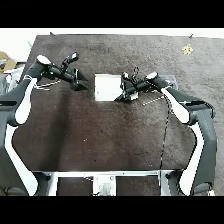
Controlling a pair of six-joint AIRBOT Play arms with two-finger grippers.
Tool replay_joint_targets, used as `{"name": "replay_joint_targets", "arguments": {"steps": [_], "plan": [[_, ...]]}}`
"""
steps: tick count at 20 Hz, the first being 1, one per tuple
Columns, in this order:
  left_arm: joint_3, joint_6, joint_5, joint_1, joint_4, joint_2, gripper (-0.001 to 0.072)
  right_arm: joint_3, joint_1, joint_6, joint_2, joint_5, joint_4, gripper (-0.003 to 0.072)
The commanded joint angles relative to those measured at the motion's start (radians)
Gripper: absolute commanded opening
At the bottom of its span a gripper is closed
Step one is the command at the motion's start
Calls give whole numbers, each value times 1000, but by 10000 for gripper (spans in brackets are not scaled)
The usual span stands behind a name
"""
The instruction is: Fold the box and place the chain.
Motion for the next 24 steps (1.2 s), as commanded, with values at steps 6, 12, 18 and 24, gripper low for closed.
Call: {"name": "replay_joint_targets", "arguments": {"steps": [6, 12, 18, 24], "plan": [[-3, 221, -21, 2, -77, -108, 720, 0, 1, 0, 0, 0, 0, 387], [-4, 305, -56, -32, -91, -108, 720, 0, 1, 0, 0, 0, 0, 387], [-4, 290, -59, -50, -102, -119, 720, 0, 1, 0, 0, 0, 0, 387], [-5, 286, -61, -50, -144, -146, 720, 0, 1, 0, 0, 0, 0, 387]]}}
